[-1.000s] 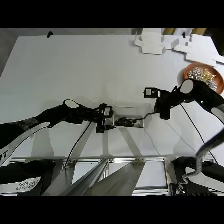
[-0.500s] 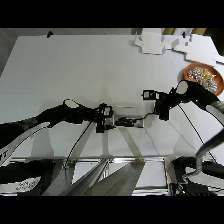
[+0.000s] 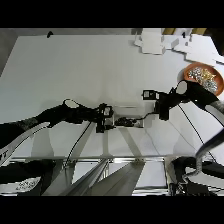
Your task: Fold the box and place the chain.
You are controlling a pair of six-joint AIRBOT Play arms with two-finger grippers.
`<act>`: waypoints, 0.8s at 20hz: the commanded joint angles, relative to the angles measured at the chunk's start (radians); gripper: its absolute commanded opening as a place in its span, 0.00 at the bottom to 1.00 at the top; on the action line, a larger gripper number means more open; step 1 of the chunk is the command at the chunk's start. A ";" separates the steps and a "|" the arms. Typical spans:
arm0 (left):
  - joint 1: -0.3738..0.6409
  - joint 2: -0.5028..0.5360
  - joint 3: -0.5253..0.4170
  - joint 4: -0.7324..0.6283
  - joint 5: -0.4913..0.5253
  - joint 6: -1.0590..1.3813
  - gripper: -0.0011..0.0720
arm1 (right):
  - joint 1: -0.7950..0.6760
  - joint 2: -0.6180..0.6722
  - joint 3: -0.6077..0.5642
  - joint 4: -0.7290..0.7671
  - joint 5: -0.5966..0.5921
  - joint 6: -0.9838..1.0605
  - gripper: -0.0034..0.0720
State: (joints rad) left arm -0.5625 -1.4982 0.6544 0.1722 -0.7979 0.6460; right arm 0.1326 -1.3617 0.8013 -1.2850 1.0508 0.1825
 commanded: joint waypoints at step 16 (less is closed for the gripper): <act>0.000 0.000 0.000 0.000 0.000 0.000 0.20 | 0.000 0.346 0.002 0.072 0.139 0.104 0.07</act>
State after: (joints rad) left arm -0.5625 -1.4982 0.6544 0.1722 -0.7975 0.6460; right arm 0.1322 -1.0588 0.8021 -1.2556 1.1786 0.2817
